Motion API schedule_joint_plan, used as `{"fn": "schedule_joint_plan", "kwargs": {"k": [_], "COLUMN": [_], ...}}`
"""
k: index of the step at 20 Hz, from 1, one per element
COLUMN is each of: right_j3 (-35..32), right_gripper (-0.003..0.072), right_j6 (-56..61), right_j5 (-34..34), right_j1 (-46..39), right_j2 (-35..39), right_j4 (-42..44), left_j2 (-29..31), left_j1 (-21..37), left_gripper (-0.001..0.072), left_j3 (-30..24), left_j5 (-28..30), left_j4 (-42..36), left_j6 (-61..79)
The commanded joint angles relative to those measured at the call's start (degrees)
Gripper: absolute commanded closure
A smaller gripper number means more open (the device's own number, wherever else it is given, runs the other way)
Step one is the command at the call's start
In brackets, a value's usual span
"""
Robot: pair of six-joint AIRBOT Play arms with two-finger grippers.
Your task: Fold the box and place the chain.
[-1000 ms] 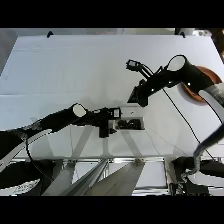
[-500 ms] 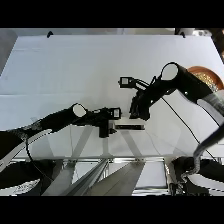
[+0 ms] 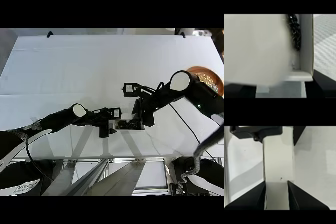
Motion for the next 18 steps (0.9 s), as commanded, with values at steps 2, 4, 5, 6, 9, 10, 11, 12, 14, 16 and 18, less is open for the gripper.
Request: {"fn": "schedule_joint_plan", "kwargs": {"k": [2, 4, 5, 6, 9, 10, 11, 12, 14, 16, 18], "right_j3": [-3.0, -3.0, -3.0, -2.9, -2.4, -1.6, -0.6, 0.7, 3.4, 5.9, 7.4], "right_gripper": [0.0415, 0.0413, 0.0413, 0.0413, 0.0413, 0.0412, 0.0412, 0.0412, 0.0412, 0.0412, 0.0412], "right_j6": [-0.2, -0.4, -0.8, -0.9, -3.1, -4.3, -5.6, -6.5, -7.8, -8.0, -7.9], "right_j5": [-3.6, -2.4, -2.1, -2.1, -3.2, -2.5, -1.3, -0.4, -0.3, -0.5, -0.3], "right_j1": [0.1, 0.1, 0.0, 0.0, -1.3, -2.5, -3.8, -5.0, -6.8, -8.6, -8.9], "right_j2": [0.9, 1.9, 2.3, 2.4, 2.4, 2.4, 2.4, 2.4, 2.1, 0.1, -3.5], "right_j4": [0.2, 2.4, 3.2, 3.3, 8.1, 11.5, 14.0, 15.4, 15.5, 15.5, 15.1], "left_j2": [0.0, 0.0, 0.0, 0.0, 0.0, 0.0, 0.0, 0.0, 0.0, 0.0, 0.0], "left_j1": [0.0, 0.0, 0.0, 0.0, 0.0, 0.0, 0.0, 0.0, 0.0, 0.0, 0.0], "left_gripper": [0.0576, 0.0576, 0.0576, 0.0576, 0.0576, 0.0576, 0.0576, 0.0576, 0.0576, 0.0576, 0.0576], "left_j3": [0.0, 0.0, 0.0, 0.0, 0.0, 0.0, 0.0, 0.0, 0.0, 0.0, 0.0], "left_j5": [0.0, 0.0, 0.0, 0.0, 0.0, 0.0, 0.0, 0.0, 0.0, 0.0, 0.0], "left_j4": [0.0, 0.0, 0.0, 0.0, 0.0, 0.0, 0.0, 0.0, 0.0, 0.0, 0.0], "left_j6": [0.0, 0.0, 0.0, 0.0, 0.0, 0.0, 0.0, 0.0, 0.0, 0.0, 0.0]}}
